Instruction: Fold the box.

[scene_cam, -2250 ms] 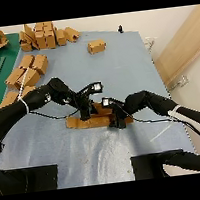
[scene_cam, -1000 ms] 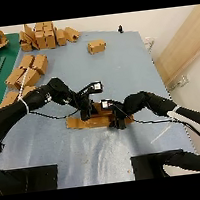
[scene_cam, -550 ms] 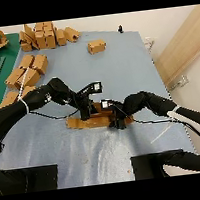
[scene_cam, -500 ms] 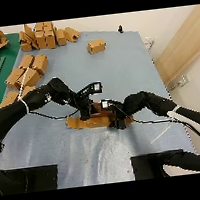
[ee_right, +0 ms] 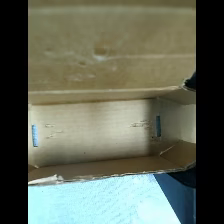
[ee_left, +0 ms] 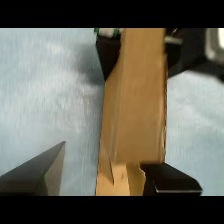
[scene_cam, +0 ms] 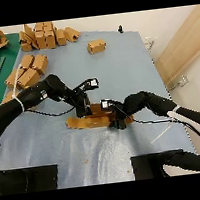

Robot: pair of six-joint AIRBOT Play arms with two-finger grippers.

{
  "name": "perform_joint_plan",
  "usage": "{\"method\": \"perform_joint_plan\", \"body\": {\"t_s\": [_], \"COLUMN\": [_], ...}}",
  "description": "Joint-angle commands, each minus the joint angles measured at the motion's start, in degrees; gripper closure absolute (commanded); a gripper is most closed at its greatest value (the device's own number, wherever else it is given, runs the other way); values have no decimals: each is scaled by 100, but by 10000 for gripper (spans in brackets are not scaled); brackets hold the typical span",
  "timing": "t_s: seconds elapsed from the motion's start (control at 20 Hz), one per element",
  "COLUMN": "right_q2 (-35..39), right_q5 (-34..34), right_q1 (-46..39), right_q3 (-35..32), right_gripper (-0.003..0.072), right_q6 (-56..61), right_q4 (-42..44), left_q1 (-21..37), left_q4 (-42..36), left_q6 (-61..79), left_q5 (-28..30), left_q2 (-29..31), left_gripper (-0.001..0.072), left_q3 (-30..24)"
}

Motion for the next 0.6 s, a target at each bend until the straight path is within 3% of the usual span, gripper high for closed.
{"method": "perform_joint_plan", "body": {"t_s": [0.0, 0.05, 0.1, 0.15, 0.35, 0.45, 0.55], "right_q2": [-2, -2, -2, -2, 0, 0, 0], "right_q5": [4, 4, 9, 9, 7, -17, -42], "right_q1": [-2, -2, -2, -2, -2, -2, -2], "right_q3": [-2, -2, -2, -2, -2, -2, -2], "right_gripper": [185, 185, 185, 186, 186, 185, 185], "right_q6": [0, -2, -2, -2, -2, 15, 15], "right_q4": [2, 2, 2, 0, 0, 79, 184], "left_q1": [278, 321, 337, 334, 157, 26, 9], "left_q4": [1292, 1528, 1661, 1746, 1552, 529, -717], "left_q6": [-1259, -1469, -1565, -1707, -3075, -3309, -3425], "left_q5": [-697, -914, -1108, -1353, -1985, -1908, -1281], "left_q2": [317, 407, 452, 470, 463, 457, 358], "left_gripper": [178, 251, 414, 708, 700, 700, 699], "left_q3": [39, 37, 37, 37, 35, 35, 39]}}
